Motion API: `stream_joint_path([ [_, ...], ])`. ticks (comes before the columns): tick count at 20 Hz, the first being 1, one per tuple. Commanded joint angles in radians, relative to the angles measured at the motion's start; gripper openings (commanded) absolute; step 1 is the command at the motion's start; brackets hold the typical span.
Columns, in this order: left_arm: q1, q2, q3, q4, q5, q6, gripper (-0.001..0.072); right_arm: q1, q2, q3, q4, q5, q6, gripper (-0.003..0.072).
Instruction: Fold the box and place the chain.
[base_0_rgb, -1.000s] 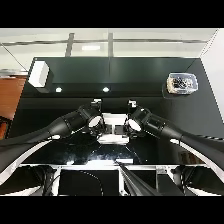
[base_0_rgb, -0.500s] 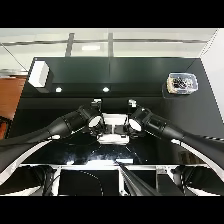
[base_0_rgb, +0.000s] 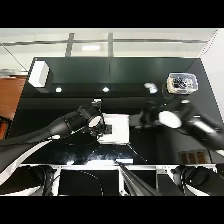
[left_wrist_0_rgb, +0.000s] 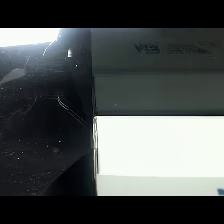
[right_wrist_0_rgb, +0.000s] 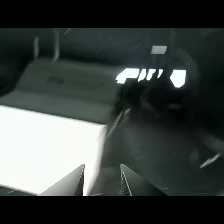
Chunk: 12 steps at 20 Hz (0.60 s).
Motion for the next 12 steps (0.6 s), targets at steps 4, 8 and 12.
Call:
stream_joint_path([
  [4, 0.0, 0.0, 0.001, 0.0, 0.003, -0.001, 0.0025, -0.362, 0.093, -0.054, -0.612, -0.091, -0.1, 0.0275],
  [8, 0.0, 0.0, 0.001, 0.0, 0.006, -0.001, 0.0025, -0.664, -0.097, 0.014, -0.435, -0.405, -0.113, 0.068],
  [12, 0.0, 0.0, 0.001, 0.0, 0.006, -0.001, 0.0025, -0.815, -0.399, 0.272, -0.124, -0.418, -0.323, 0.0681],
])
